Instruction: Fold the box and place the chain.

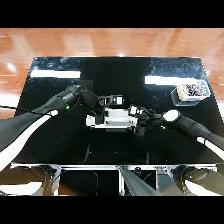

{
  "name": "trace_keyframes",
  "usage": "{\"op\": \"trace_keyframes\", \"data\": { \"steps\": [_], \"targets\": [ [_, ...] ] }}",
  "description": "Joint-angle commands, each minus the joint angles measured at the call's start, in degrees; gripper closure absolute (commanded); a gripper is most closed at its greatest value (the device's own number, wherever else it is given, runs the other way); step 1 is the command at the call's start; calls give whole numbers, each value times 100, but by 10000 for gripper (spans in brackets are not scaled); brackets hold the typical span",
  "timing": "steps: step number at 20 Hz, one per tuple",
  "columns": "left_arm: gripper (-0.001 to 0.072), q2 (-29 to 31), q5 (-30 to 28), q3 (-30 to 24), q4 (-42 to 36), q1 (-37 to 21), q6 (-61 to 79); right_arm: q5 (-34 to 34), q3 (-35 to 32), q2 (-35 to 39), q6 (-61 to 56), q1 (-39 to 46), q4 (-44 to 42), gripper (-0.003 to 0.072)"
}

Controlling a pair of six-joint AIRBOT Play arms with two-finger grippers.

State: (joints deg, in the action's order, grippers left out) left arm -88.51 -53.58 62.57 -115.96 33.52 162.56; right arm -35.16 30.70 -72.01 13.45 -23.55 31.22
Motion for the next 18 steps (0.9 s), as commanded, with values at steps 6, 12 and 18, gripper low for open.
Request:
{"op": "trace_keyframes", "data": {
  "steps": [6,12,18],
  "targets": [
    [687,-131,-22,4,4,2,-20,79,2,-22,52,-2,66,265],
    [687,-131,-22,4,4,2,-20,111,0,-22,50,-2,37,264],
    [687,-131,-22,4,4,2,-17,111,0,-22,46,-2,7,265]
  ]
}}
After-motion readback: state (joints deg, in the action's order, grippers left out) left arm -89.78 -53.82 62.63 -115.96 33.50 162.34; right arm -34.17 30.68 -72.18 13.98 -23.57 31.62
